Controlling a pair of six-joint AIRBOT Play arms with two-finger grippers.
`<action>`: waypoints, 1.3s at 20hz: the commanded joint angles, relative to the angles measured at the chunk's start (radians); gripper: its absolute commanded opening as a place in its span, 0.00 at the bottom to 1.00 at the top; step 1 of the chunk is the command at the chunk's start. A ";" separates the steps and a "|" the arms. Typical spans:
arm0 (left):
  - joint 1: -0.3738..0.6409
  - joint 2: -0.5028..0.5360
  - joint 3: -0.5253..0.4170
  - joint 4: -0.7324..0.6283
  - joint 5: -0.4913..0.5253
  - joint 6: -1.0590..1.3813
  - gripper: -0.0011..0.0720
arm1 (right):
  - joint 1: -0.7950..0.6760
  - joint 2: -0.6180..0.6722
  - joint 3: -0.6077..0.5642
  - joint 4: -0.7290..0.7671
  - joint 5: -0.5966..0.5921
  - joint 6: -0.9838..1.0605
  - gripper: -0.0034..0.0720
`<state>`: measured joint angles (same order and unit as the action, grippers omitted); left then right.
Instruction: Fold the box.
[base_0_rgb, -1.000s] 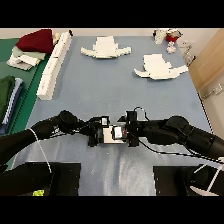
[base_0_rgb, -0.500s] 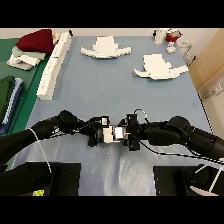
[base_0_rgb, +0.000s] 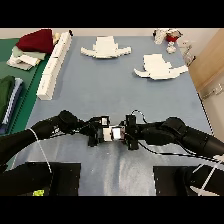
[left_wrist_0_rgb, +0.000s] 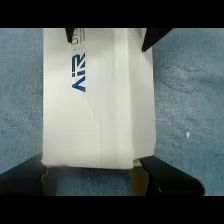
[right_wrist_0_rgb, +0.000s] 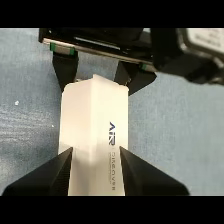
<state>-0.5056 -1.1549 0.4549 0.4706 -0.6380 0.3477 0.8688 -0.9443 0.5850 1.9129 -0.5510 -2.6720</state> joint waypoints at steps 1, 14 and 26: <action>0.000 0.000 0.000 0.000 0.000 0.001 0.72 | 0.000 -0.002 0.000 -0.005 0.001 0.000 0.53; 0.000 0.000 0.000 0.000 0.000 0.000 0.72 | -0.002 0.034 0.000 -0.027 0.028 0.000 0.47; 0.000 0.000 0.000 0.000 0.000 0.000 0.72 | 0.000 -0.004 -0.001 0.019 -0.002 0.008 0.40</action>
<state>-0.5056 -1.1549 0.4549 0.4706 -0.6376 0.3481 0.8665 -0.9443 0.5850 1.9091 -0.5304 -2.6652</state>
